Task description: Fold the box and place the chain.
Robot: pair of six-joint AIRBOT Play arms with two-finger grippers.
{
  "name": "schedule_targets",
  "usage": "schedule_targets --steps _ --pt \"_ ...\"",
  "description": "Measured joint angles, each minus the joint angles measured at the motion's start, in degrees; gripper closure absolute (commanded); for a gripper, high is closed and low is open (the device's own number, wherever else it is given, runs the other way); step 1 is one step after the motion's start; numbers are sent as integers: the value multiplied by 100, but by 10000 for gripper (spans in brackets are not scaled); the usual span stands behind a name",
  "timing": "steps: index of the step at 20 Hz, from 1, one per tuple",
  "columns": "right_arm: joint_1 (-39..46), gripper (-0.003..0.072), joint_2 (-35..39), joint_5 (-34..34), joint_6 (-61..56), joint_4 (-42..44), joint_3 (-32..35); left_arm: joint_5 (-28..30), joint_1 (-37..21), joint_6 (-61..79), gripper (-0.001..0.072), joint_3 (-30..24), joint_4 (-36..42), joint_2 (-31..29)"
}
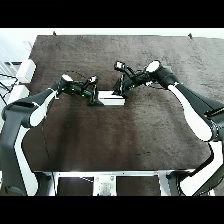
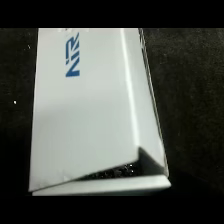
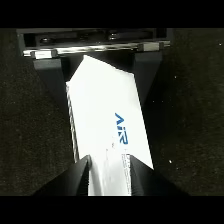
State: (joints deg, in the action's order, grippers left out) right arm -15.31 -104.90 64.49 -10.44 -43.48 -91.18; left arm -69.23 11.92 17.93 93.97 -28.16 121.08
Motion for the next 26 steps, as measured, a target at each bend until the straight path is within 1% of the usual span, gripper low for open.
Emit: schedule_targets --steps 1,2,3,8,10,15,21,22,23,24,25,26 --pt "0 430 0 15 0 7 0 0 0 2 252 0 0 0" --pt "2 476 0 35 0 17 0 0 0 4 252 0 0 0" --pt "2 543 0 66 0 20 0 -2 0 4 252 0 0 0" --pt "4 546 0 122 2 39 -2 -7 0 13 252 0 -4 0" --pt "4 562 0 133 2 39 0 -11 0 13 252 0 -7 0" --pt "4 562 0 155 2 46 72 -22 2 13 252 0 -7 0" --pt "-26 560 4 155 11 68 323 -22 2 15 252 0 -9 0" --pt "-39 546 4 151 17 66 361 -22 2 20 252 0 -11 0" --pt "-48 516 4 146 22 61 385 -24 0 35 252 0 -15 0" --pt "-55 464 0 149 22 50 409 -33 2 35 252 0 -17 0" --pt "-61 448 -7 153 20 42 426 -39 2 35 252 0 -20 0" --pt "-61 448 -7 162 20 48 431 -42 2 31 252 0 -17 0"
